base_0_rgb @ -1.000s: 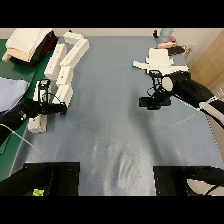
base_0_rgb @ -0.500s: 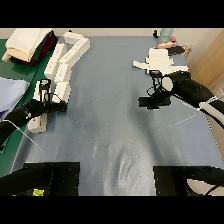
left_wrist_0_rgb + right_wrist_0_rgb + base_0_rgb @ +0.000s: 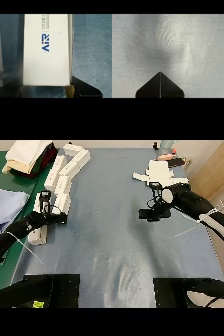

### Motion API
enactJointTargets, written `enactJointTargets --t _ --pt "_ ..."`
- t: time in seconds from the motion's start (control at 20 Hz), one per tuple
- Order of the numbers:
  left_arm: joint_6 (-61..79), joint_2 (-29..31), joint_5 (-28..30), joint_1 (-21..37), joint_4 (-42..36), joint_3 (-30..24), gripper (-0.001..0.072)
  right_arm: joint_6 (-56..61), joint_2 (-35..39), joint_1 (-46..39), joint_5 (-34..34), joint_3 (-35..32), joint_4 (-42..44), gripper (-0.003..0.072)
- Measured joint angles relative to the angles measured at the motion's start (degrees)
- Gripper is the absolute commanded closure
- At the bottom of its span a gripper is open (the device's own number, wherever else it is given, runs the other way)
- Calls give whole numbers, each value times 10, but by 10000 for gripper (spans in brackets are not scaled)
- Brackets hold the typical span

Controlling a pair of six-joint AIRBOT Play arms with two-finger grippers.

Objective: Fold the box.

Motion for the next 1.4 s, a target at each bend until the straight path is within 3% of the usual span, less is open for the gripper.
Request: enactJointTargets --t 0.15,0.2,0.35,0.45,0.7,0.75,0.8,0.85,1.0,1.1,1.25,1.4 --pt "-3 0 -1 0 0 0 78 0 0 0 0 0 0 682" --pt "-3 0 -3 0 0 0 21 0 0 0 0 0 0 683" --pt "-5 7 -24 6 0 3 19 0 0 0 2 0 0 682" --pt "-6 22 -68 21 2 10 19 0 0 0 5 0 0 682" --pt "-19 84 -242 69 4 49 28 0 0 0 6 0 0 682" --pt "-23 97 -281 76 4 59 210 0 0 0 6 0 0 682" --pt "-28 108 -317 80 3 69 523 0 0 0 6 0 0 682" --pt "-34 118 -355 83 1 81 692 0 0 0 6 0 1 682" --pt "-53 136 -456 76 -15 122 694 -4 0 0 5 0 4 682" --pt "-63 140 -486 40 -27 154 694 -15 0 0 -4 0 19 682" --pt "-92 111 -466 -45 -33 209 693 -31 0 0 -29 0 57 682" --pt "-129 34 -443 -123 -33 276 694 -42 0 0 -55 0 91 682"
